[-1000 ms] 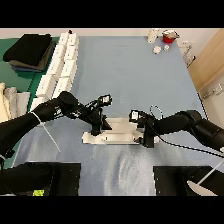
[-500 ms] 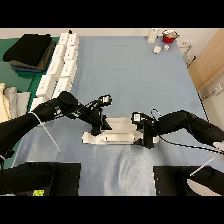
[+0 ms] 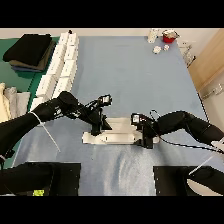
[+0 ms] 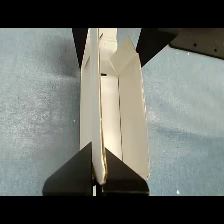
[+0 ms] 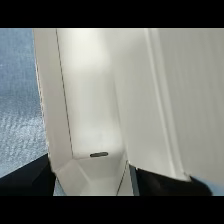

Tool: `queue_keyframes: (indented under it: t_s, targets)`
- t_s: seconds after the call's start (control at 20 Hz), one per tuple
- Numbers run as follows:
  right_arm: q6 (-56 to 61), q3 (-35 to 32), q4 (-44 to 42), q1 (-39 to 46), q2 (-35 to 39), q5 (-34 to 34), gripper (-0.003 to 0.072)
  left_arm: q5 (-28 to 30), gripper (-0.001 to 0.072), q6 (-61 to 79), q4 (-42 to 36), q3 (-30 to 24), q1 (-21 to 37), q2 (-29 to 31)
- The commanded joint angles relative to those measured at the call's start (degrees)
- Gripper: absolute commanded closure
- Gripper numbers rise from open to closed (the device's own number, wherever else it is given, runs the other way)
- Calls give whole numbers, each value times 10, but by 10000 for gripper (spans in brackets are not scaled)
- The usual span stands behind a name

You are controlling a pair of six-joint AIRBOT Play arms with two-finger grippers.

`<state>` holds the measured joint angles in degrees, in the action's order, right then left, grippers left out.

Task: Fold the box.

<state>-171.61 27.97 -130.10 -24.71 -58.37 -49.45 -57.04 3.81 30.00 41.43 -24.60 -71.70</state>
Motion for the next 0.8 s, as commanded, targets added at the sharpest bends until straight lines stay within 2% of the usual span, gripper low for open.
queue_keyframes:
  t_s: [0.0,0.6,0.75]
  targets:
    - [-5,0,-4,-1,-16,-1,-17,0,696,0,0,0,0,0]
    - [-5,0,19,-23,-32,30,-16,0,697,0,0,0,0,0]
    - [-5,0,19,-23,-32,30,4,0,697,0,0,0,0,0]
